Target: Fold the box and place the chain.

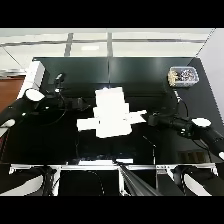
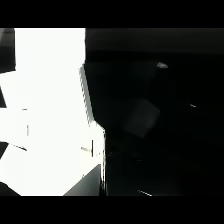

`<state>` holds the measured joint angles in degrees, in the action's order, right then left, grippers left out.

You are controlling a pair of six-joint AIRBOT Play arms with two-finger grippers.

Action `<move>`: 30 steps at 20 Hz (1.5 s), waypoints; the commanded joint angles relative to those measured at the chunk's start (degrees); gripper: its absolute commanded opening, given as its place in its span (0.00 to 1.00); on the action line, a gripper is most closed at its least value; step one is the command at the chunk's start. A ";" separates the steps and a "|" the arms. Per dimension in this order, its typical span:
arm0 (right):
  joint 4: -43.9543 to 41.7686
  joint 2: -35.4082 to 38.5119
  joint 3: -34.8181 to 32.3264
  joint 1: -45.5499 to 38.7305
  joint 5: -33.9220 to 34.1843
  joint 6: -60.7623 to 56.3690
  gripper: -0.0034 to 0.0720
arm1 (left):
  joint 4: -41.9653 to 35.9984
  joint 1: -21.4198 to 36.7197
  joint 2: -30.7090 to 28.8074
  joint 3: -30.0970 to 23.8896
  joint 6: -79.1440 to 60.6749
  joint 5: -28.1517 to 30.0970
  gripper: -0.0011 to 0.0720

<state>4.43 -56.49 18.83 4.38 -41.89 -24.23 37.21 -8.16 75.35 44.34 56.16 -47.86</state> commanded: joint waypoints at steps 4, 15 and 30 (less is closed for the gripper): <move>-0.72 0.24 -0.46 4.33 -0.11 0.76 0.07 | -15.69 -0.83 14.23 6.34 -22.45 -16.15 0.97; 1.81 0.24 -0.46 4.31 -0.55 0.72 0.07 | 0.04 -3.13 20.61 12.94 -27.65 -33.64 0.26; 34.05 3.93 14.08 1.20 -12.09 3.80 0.99 | -7.43 -15.06 7.28 9.86 -53.27 -7.52 0.06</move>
<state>32.62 -52.80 33.23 4.21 -57.93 -23.14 34.74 -19.92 84.84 55.59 18.98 -66.81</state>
